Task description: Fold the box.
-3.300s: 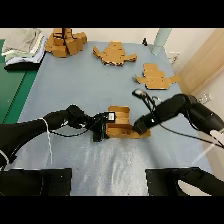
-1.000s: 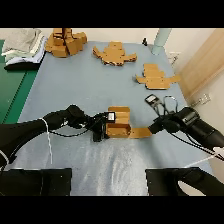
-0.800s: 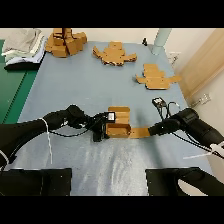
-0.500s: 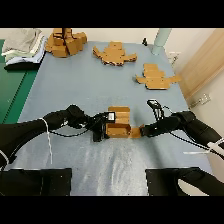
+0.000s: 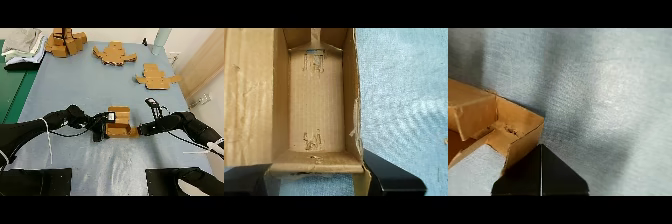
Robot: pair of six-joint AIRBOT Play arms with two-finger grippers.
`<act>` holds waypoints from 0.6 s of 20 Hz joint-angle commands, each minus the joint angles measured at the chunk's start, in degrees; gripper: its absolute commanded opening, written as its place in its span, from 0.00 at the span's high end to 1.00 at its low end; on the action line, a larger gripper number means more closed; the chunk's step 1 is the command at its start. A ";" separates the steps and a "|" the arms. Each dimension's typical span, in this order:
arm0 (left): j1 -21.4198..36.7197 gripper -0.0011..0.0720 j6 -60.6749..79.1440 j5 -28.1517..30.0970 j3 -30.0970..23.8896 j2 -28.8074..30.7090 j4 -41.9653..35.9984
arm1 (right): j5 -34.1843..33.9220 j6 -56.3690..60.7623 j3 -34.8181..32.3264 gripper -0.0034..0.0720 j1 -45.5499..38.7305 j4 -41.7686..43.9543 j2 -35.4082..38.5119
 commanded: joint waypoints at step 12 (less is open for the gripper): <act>0.02 0.26 0.02 0.00 0.02 0.00 0.00 | -1.18 -3.43 2.93 0.63 -0.02 8.50 0.79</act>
